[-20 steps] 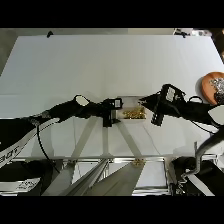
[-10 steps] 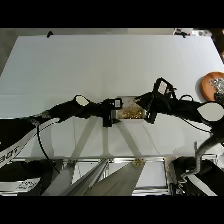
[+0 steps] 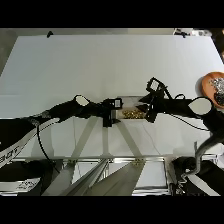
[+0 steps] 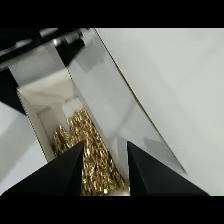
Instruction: Fold the box and place the chain.
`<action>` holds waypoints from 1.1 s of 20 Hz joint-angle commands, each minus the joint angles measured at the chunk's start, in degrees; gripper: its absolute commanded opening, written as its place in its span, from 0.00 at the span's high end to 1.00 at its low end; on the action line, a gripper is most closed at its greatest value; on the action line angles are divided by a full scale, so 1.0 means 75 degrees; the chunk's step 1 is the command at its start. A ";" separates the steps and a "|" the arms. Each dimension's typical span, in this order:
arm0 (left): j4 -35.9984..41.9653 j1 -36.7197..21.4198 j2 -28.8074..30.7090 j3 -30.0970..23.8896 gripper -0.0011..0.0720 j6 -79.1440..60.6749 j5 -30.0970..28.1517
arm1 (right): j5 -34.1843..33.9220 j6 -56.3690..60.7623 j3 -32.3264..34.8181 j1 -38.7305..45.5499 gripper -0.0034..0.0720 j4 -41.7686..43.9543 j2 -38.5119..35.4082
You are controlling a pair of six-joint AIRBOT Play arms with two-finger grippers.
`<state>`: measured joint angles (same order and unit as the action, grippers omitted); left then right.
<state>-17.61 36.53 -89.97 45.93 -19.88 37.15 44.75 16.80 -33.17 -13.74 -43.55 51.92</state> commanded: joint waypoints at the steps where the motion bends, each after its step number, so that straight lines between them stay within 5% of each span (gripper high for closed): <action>1: 0.0000 0.0000 0.0006 0.0000 0.30 0.0000 -0.0003 | 0.0947 0.0099 0.0012 0.0930 0.56 -0.0740 -0.0169; 9: -0.0003 0.0000 0.0006 0.0000 0.30 0.0000 0.0006 | -0.0058 -0.1988 0.0137 0.2355 0.56 -0.0871 0.0391; 15: 0.0000 0.0000 0.0006 0.0000 0.30 0.0000 0.0000 | -0.0105 -0.3675 0.0137 0.2189 0.50 -0.1309 0.1542; 22: -0.0003 0.0000 0.0006 0.0000 0.30 0.0000 0.0000 | -0.0119 -0.5715 0.0122 0.1641 0.50 -0.0248 0.2113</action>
<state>-17.61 36.53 -89.97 45.93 -19.86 37.17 43.94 -19.38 -32.18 -0.01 -48.34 66.19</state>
